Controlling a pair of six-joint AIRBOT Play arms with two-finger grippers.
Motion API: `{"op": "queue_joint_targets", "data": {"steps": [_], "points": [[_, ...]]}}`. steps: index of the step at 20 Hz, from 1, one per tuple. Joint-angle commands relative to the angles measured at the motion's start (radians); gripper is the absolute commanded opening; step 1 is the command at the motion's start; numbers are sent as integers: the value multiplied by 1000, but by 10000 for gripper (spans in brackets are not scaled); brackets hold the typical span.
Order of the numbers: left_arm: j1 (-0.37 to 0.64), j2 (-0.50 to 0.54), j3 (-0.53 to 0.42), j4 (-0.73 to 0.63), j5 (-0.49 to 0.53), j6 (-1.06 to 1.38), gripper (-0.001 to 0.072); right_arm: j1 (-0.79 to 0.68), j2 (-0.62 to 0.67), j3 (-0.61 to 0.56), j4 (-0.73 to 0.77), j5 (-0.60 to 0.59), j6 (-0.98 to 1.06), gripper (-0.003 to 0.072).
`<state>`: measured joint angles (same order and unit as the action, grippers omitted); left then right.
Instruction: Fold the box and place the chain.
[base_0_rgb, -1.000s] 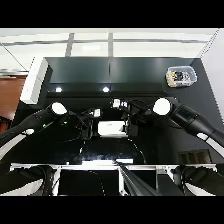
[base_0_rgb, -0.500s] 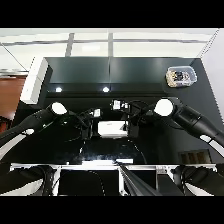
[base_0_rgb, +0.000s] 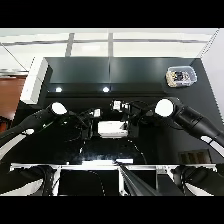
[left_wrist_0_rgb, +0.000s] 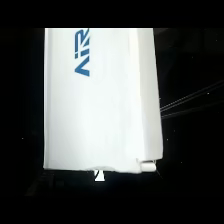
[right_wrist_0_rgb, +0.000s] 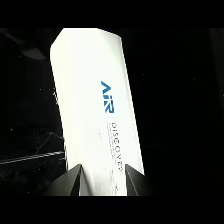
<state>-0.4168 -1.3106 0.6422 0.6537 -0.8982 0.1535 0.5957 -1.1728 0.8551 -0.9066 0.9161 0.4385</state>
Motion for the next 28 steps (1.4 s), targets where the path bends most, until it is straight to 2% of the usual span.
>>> {"op": "queue_joint_targets", "data": {"steps": [1, 18, 19, 20, 27, 28], "points": [[-1, 0, 0, 0, 0, 0, 437, 1, -6, -2, 22, -19, 3, 297], [-1, 0, 0, 0, 0, 0, 437, 11, -16, -24, 62, -19, 3, 295], [-1, 0, 0, 0, 0, 0, 437, 14, -16, -29, 61, -17, 3, 151], [-1, 0, 0, 0, 0, 0, 437, 18, -16, -34, 61, -16, 2, 45], [-1, 0, 0, 0, 0, 0, 437, 17, -16, -39, 62, -12, 2, 48], [-1, 0, 0, 0, 0, 0, 437, 17, -16, -39, 62, -12, 2, 99]]}}
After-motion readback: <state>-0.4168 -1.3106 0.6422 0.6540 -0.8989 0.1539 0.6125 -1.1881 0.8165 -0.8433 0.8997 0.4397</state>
